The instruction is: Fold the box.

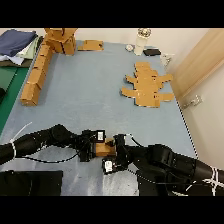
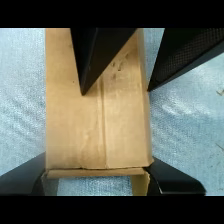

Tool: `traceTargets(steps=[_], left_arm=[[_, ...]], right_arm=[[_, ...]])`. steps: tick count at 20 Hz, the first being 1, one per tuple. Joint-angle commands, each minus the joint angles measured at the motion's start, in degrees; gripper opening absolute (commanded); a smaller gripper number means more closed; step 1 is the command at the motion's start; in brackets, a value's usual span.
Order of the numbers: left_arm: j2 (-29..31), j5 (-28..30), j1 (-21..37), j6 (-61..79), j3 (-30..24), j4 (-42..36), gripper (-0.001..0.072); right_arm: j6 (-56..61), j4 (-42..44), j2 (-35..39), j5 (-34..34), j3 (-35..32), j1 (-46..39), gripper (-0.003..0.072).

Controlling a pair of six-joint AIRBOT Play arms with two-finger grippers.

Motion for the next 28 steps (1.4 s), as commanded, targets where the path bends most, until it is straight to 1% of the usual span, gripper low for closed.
traceTargets(steps=[1, 2, 3, 4, 6, 8, 11, 12, 13, 19, 25, 28], left_arm=[[0.0, 0.0, 0.0, 0.0, 0.0, 0.0, 0.0476], [0.0, 0.0, 0.0, 0.0, 0.0, 0.0, 0.0476], [0.0, 0.0, 0.0, 0.0, 0.0, 0.0, 0.0476], [0.0, 0.0, 0.0, 0.0, 0.0, 0.0, 0.0476], [0.0, 0.0, 0.0, 0.0, 0.0, 0.0, 0.0475], [0.0, 0.0, 0.0, 0.0, 0.0, 0.0, 0.0476], [0.0, 0.0, 0.0, 0.0, 0.0, 0.0, 0.0476], [0.0, 0.0, 0.0, 0.0, 0.0, 0.0, 0.0476], [0.0, 0.0, 0.0, 0.0, 0.0, 0.0, 0.0476], [0.0, 0.0, 0.0, 0.0, 0.0, 0.0, 0.0476], [0.0, 0.0, 0.0, 0.0, 0.0, 0.0, 0.0476], [0.0, 0.1, 0.0, 0.0, 0.0, 0.0, 0.0476]], right_arm=[[0.9, -2.0, -0.3, 1.0, 0.0, 0.1, 0.0407], [0.8, -2.0, -0.3, 1.0, 0.0, 0.1, 0.0396], [0.8, -2.0, -0.2, 0.9, 0.0, 0.1, 0.0368], [0.8, -2.0, -0.1, 0.6, 0.0, 0.2, 0.0302], [0.9, -2.0, 0.2, 0.5, 0.0, 0.8, 0.0293], [1.8, -2.0, 1.2, 0.0, 0.2, 1.0, 0.0218], [7.4, -5.6, 2.4, -0.8, 1.1, 1.0, 0.0215], [7.3, -6.7, 2.4, -1.6, 1.7, 1.0, 0.0170], [7.3, -6.9, 2.4, -2.1, 2.1, 1.0, 0.0154], [7.4, -6.6, 2.4, -3.6, 3.7, 1.0, 0.0154], [7.9, -6.3, 2.2, -6.1, 3.7, 1.0, 0.0154], [7.9, -3.9, 1.7, -6.3, 3.7, 1.0, 0.0154]])
